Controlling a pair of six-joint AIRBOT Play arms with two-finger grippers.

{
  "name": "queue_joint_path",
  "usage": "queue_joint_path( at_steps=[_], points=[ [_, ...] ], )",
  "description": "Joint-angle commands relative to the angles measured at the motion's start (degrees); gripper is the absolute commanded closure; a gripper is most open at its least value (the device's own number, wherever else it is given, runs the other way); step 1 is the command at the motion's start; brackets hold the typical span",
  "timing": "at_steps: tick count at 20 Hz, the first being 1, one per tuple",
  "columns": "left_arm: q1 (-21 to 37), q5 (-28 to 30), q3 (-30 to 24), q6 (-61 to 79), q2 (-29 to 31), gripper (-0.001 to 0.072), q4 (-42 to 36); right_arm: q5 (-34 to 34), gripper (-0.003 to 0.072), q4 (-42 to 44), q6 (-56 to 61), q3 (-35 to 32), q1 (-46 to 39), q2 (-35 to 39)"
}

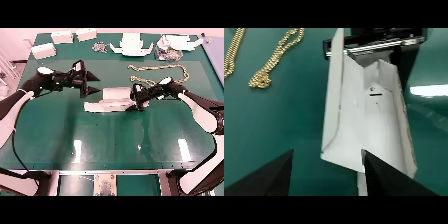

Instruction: Fold the box and place the chain.

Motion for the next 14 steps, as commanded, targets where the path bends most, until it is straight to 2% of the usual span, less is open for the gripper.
queue_joint_path(
  at_steps=[1,7,11,14],
  points=[
    [1.7,-6.1,-0.1,-10.1,0.7,0.0213,11.3,-0.1,0.0189,0.1,0.1,0.0,0.0,0.0],
    [0.5,-5.9,-0.3,-11.8,-3.8,0.0213,14.2,-0.1,0.019,0.1,0.1,0.0,0.0,0.0],
    [-2.5,-3.6,-0.8,-11.7,-5.5,0.0213,14.0,-0.1,0.0189,0.1,0.1,0.0,0.0,0.0],
    [-4.5,-1.2,-1.2,-12.3,-6.1,0.0213,17.2,-0.1,0.0189,0.1,0.1,0.0,0.0,0.0]
  ],
)
